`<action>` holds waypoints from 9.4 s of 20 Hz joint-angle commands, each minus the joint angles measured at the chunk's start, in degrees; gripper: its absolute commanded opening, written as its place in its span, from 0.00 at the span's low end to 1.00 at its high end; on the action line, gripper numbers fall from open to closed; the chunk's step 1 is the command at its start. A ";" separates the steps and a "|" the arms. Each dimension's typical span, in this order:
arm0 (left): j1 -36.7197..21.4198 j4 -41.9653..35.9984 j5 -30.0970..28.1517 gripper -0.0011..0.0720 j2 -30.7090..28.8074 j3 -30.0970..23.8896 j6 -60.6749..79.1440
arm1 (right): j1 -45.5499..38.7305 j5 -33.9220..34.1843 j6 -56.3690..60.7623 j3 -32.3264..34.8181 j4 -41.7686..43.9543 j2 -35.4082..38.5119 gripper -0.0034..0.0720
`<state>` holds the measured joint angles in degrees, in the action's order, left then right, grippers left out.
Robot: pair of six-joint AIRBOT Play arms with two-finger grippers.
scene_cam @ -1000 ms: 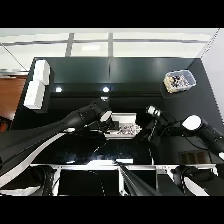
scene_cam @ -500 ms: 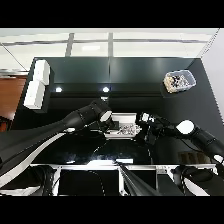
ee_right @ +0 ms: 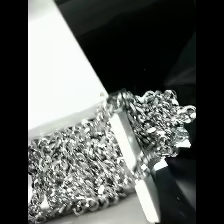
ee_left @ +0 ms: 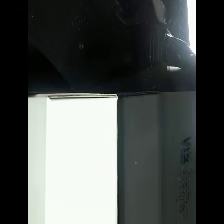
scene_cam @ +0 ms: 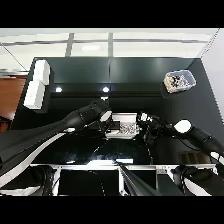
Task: Fold the box and place the chain.
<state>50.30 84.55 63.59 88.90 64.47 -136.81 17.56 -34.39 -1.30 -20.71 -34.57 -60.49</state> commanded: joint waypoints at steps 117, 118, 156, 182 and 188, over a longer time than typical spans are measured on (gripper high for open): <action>-20.13 -45.07 -15.67 0.99 -11.17 -23.12 141.57 | -15.78 -37.22 54.69 -23.85 -3.50 8.57 0.58; -19.91 -45.00 -15.65 0.99 -11.06 -23.12 141.57 | -15.78 -37.11 54.69 -23.85 -3.50 8.57 0.58; -18.93 -49.22 -16.94 0.67 -9.90 -23.12 143.97 | -1.22 -20.02 30.32 -27.36 -8.94 -5.75 0.98; -18.93 -48.76 -17.09 0.67 -9.90 -23.12 144.15 | -0.11 -28.50 20.94 -20.41 -6.01 -3.54 0.85; -18.93 -48.76 -17.07 0.68 -9.90 -23.12 144.15 | -0.04 -28.57 20.96 -20.39 -6.25 -3.56 0.37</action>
<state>31.38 35.73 46.48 78.98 41.34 7.31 17.41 -62.85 19.66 -41.12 -40.40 -64.05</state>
